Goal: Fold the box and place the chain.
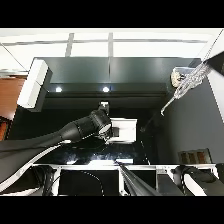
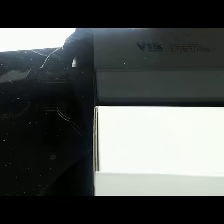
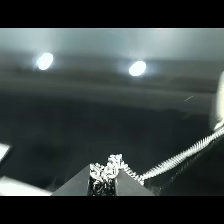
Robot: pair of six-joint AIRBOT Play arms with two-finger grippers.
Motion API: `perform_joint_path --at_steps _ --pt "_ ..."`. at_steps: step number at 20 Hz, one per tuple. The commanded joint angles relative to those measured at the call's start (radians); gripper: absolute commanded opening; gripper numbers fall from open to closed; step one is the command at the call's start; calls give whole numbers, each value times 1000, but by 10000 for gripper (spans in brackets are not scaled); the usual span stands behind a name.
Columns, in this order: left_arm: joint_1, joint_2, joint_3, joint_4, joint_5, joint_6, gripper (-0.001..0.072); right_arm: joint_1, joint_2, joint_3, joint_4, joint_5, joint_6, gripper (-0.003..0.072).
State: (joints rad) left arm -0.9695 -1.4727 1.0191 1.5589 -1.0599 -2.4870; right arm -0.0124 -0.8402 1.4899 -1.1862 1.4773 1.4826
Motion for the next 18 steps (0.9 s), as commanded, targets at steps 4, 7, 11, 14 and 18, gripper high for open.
perform_joint_path --at_steps 4,7,11,14,18 --pt "1 -1 0 0 0 0 31 225 58 -123 85 185 -2 40" --pt "1 -1 0 0 1 0 31 315 62 -238 142 86 6 40" --pt "0 -1 0 0 0 0 31 407 61 -386 240 -137 29 40" --pt "0 -1 0 0 1 0 31 443 54 -427 268 -229 32 40" --pt "0 -1 0 0 1 0 31 444 53 -486 208 -201 70 40"
